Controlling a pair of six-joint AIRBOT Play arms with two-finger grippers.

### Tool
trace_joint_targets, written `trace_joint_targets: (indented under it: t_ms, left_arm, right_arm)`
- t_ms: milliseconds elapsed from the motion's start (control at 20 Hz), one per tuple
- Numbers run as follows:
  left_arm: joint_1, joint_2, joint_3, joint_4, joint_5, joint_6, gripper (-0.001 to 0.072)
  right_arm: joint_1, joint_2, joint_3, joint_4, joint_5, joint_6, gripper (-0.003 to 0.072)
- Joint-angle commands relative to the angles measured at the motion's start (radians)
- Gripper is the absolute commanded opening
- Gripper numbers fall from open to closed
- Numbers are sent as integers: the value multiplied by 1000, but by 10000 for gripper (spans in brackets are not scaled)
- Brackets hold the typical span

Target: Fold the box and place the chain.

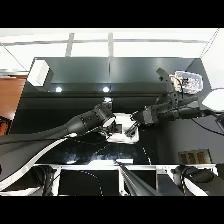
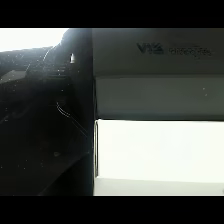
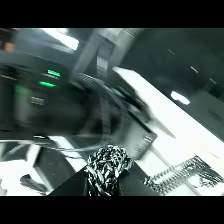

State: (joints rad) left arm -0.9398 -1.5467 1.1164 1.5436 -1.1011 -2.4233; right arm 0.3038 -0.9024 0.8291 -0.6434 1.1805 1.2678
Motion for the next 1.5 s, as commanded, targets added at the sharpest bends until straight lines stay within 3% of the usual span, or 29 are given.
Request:
trace_joint_targets:
  t_ms: [0,200,250,300,350,450,750,1000,1050,1100,1150,1200,1450]
  left_arm:
    - [1,-1,0,0,0,0,30]
    - [1,-1,0,1,0,0,30]
    - [1,-1,0,1,0,0,30]
    - [1,-1,0,1,0,0,30]
    - [1,-1,0,1,0,0,30]
    - [0,-1,0,0,0,0,30]
    - [0,-8,-1,1,1,0,30]
    - [3,-16,19,8,-16,6,36]
    - [3,-16,37,13,-35,2,146]
    - [2,-15,59,34,-59,-21,337]
    - [-2,-11,79,57,-78,-16,470]
    - [-8,-2,94,95,-99,10,520]
    - [-51,187,92,212,-168,280,519]
  right_arm:
    - [9,0,-34,-76,-21,45,11]
    - [24,0,-35,-72,-38,57,17]
    - [34,0,-35,-67,-46,56,101]
    - [45,0,-35,-67,-51,56,237]
    - [46,0,-34,-73,-49,56,267]
    - [4,3,-25,-103,-34,61,267]
    - [-306,74,27,-180,82,59,262]
    - [-349,85,27,-181,183,32,262]
    - [-349,85,27,-181,180,32,261]
    - [-349,85,27,-181,164,32,262]
    - [-349,85,27,-180,151,32,261]
    - [-349,85,27,-181,144,32,262]
    - [-350,85,27,-188,143,32,262]
